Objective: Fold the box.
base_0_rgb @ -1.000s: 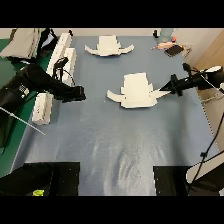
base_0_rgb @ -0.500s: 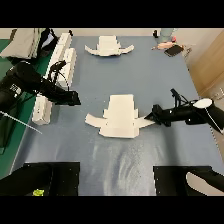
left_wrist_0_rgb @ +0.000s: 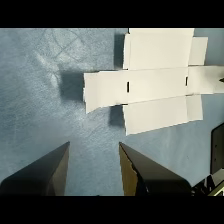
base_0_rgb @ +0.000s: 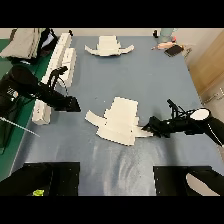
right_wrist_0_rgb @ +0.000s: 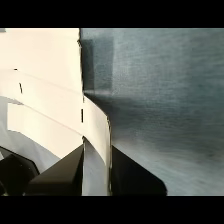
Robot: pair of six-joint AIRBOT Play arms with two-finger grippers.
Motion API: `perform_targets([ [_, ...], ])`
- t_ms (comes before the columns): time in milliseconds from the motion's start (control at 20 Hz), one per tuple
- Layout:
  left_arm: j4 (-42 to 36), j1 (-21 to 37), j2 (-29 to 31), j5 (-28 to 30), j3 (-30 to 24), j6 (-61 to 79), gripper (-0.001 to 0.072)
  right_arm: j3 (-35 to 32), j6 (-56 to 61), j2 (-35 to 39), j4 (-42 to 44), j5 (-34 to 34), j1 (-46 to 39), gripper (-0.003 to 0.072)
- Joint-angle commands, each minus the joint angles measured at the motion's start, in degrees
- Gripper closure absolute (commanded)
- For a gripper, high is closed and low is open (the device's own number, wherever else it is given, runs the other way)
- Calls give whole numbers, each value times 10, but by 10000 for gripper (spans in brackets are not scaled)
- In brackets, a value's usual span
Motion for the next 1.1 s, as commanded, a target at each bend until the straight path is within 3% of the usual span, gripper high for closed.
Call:
perform_targets([
  [0, -2, 1, 1, -8, -2, 1, 242, 32, 5, -46, -21, 32, 2, 463],
  [100, -3, 1, 0, -8, -2, -1, 242, 53, 2, -77, -21, 55, 2, 503],
  [200, -3, 1, -4, -7, -2, -1, 242, 58, -30, -94, -14, 69, 3, 655],
  [250, -3, 1, -8, -5, -2, -1, 242, 58, -53, -95, -12, 68, 7, 684],
  [500, -47, 1, -68, 6, -1, 19, 240, 58, -185, -62, -25, 57, 46, 686],
  [750, -137, 1, -133, 19, -1, 77, 238, 58, -188, 0, -76, -9, 101, 686],
  [1050, -235, 0, -237, 29, -1, 151, 239, 58, -187, 5, -75, -49, 166, 686],
])
